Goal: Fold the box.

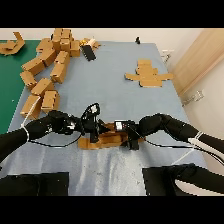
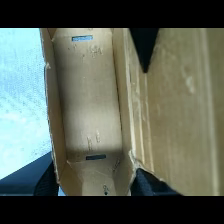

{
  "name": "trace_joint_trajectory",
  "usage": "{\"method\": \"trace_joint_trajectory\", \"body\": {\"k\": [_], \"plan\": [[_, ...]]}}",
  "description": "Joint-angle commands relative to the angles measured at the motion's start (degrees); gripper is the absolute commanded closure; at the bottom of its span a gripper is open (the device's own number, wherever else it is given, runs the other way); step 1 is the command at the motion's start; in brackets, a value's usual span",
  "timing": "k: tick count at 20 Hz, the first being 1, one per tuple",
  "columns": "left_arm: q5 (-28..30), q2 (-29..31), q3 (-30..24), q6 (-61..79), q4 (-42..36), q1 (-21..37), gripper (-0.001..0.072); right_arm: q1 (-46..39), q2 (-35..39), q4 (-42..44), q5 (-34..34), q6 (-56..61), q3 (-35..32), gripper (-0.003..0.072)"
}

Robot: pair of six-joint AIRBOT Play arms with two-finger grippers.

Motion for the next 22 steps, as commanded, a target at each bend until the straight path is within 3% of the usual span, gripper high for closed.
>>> {"method": "trace_joint_trajectory", "body": {"k": [1,3,4,5,9,11,13,16,18,19,20,21,22], "plan": [[0.07,-0.04,0.07,-1.07,-0.24,0.04,0.0693,0.04,0.04,0.0,-0.02,0.02,-0.04,0.0177],[0.07,-0.02,0.07,-1.07,-0.22,0.02,0.0651,0.04,0.04,0.02,-0.02,0.02,-0.04,0.0177],[0.46,-0.02,0.07,-1.27,-0.83,0.04,0.0409,0.07,0.04,0.0,-0.02,0.02,-0.04,0.0177],[1.49,0.09,0.07,-4.37,-1.97,0.07,0.0271,0.07,0.04,0.0,-0.02,0.02,-0.04,0.0177],[4.92,3.3,0.07,-6.67,-1.2,0.94,0.0266,0.04,0.04,0.0,-0.02,0.02,-0.04,0.0177],[7.58,6.93,0.07,-11.85,3.52,2.19,0.016,0.07,0.04,0.0,-0.04,0.02,-0.04,0.0177],[8.15,11.45,0.04,-23.37,13.81,3.87,0.0161,0.04,0.04,0.0,-0.02,0.02,-0.04,0.0177],[7.87,17.86,0.07,-44.78,35.15,6.43,0.016,0.04,0.04,0.0,-0.02,0.02,-0.04,0.0177],[4.59,21.11,0.04,-58.49,45.46,6.86,0.017,0.07,0.04,0.0,-0.04,0.02,-0.04,0.0177],[1.53,22.01,0.04,-63.91,47.1,6.84,0.0234,0.04,0.04,0.0,-0.02,0.02,-0.04,0.0177],[-2.75,22.47,0.04,-68.46,46.99,6.82,0.0425,0.04,0.04,0.0,-0.04,0.02,-0.04,0.0176],[-7.76,22.47,0.04,-72.3,46.66,6.67,0.07,0.04,0.04,0.0,-0.04,0.02,-0.04,0.0176],[-12.59,22.4,-0.04,-76.61,46.64,5.99,0.0696,0.04,0.04,0.0,-0.04,0.02,-0.04,0.0176]]}}
